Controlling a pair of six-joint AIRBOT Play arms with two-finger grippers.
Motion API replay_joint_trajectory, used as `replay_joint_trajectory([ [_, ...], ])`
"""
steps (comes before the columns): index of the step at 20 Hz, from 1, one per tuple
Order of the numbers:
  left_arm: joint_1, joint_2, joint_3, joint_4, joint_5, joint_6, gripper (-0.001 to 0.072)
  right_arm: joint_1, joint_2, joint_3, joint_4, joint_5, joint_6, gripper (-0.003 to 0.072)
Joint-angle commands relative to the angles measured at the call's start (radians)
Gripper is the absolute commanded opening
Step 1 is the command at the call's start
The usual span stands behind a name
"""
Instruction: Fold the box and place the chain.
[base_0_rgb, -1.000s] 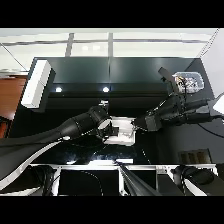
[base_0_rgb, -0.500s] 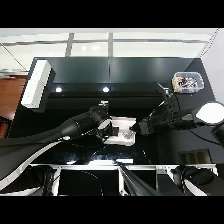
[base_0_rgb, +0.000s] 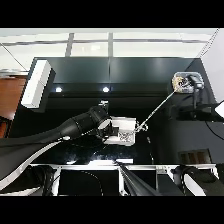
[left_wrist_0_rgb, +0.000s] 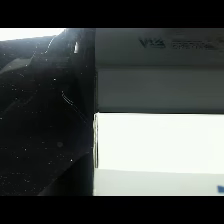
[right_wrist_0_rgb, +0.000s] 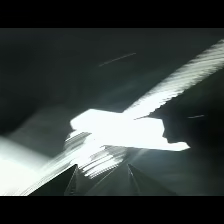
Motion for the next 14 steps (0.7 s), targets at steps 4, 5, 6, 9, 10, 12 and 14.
replay_joint_trajectory([
  [4, 0.001, 0.000, 0.000, 0.000, -0.002, 0.001, 0.0031, -0.129, -0.272, 0.015, -0.231, -0.411, 0.302, 0.0688],
  [5, 0.001, 0.000, 0.000, 0.000, -0.002, 0.001, 0.0031, -0.129, -0.353, 0.064, -0.189, -0.401, 0.314, 0.0688],
  [6, 0.001, 0.000, 0.000, 0.000, -0.002, 0.001, 0.0031, -0.129, -0.425, 0.114, -0.140, -0.392, 0.314, 0.0688],
  [9, 0.001, 0.000, 0.000, 0.000, -0.002, 0.001, 0.0031, -0.126, -0.592, 0.258, -0.053, -0.372, 0.314, 0.0687],
  [10, 0.001, 0.000, 0.000, 0.000, -0.002, 0.001, 0.0031, -0.126, -0.633, 0.296, -0.045, -0.366, 0.314, 0.0686],
  [12, 0.001, 0.000, 0.000, 0.000, -0.003, 0.002, 0.0031, -0.126, -0.687, 0.345, -0.042, -0.360, 0.314, 0.0686],
  [14, 0.001, 0.000, 0.000, 0.000, -0.013, 0.001, 0.0031, -0.126, -0.712, 0.371, -0.046, -0.360, 0.309, 0.0684],
])
